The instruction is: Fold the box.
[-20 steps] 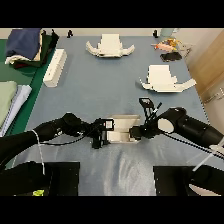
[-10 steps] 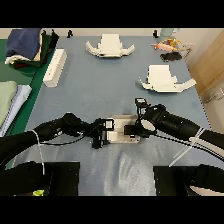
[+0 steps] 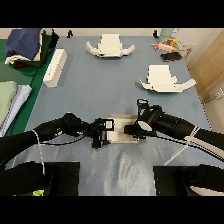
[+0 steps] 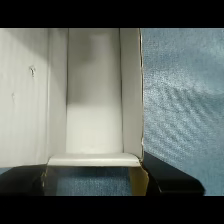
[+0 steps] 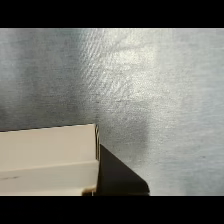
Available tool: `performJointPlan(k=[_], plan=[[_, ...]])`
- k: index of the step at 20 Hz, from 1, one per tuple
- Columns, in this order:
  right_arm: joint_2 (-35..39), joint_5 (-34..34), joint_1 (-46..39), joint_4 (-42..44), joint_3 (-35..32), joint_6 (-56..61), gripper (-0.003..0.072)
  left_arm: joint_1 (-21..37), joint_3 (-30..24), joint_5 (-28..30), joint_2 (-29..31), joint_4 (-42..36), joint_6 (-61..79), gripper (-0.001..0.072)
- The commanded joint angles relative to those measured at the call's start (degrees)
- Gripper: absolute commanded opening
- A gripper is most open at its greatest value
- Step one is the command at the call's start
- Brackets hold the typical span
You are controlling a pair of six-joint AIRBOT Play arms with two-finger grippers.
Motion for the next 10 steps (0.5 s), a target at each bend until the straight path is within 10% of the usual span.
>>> performJointPlan(k=[1, 2, 5, 10], plan=[[-0.20, 0.11, -0.04, -1.05, 0.00, 0.85, 0.0002, 0.02, 0.02, -0.09, 0.04, -0.02, -0.11, 0.0447], [-0.20, 0.11, -0.04, -0.94, 0.00, 0.83, 0.0006, 0.02, 0.02, -0.09, 0.04, -0.02, -0.11, 0.0446], [0.59, 0.13, 0.28, 0.85, 0.00, -0.85, 0.0373, 0.02, 0.02, -0.09, 0.04, -0.04, -0.11, 0.0447], [4.85, 0.28, 0.26, 3.06, 0.00, -2.64, 0.0386, 0.02, 0.02, -0.11, 0.04, -0.02, -0.11, 0.0447]])
